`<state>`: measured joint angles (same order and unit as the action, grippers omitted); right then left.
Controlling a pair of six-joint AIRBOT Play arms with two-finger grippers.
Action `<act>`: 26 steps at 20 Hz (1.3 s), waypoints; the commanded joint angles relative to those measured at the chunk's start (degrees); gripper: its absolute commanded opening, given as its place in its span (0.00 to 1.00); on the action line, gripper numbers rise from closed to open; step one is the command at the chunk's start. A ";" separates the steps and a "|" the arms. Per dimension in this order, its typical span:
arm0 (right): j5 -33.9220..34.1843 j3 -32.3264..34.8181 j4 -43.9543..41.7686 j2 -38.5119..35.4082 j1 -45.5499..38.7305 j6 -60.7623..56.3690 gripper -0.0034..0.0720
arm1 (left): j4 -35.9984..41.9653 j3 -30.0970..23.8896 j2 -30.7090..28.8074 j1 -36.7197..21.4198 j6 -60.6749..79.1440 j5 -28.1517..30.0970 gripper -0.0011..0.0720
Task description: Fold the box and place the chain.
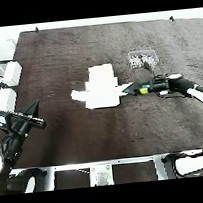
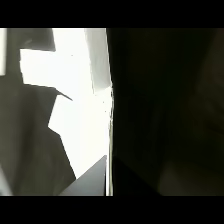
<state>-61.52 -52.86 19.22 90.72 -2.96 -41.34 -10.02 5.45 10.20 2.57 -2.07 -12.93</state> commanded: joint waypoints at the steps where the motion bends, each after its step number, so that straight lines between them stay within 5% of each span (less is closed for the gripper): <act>1: 11.41 -1.68 -1.49 -0.33 5.95 0.00 0.05 | -0.02 0.09 -0.04 0.00 0.11 2.10 0.04; 10: 18.14 -2.03 -1.46 -0.31 6.88 7.30 0.05 | -0.02 0.22 -0.04 0.00 0.07 5.46 0.09; 12: 18.51 -2.01 -1.42 -0.31 7.43 9.07 0.05 | 0.00 0.24 -0.04 0.00 0.00 3.87 0.99; 14: 20.74 -2.01 -1.46 -0.31 7.85 9.07 0.06 | -0.02 0.26 -0.04 0.00 0.11 2.01 0.82; 20: 22.38 -0.79 -2.27 -0.33 8.98 9.99 0.05 | 0.00 1.84 2.29 0.00 0.00 -1.49 0.84; 26: 25.11 -0.20 -4.22 -0.33 11.45 13.33 0.05 | -0.09 15.80 25.44 0.00 0.20 -5.35 0.84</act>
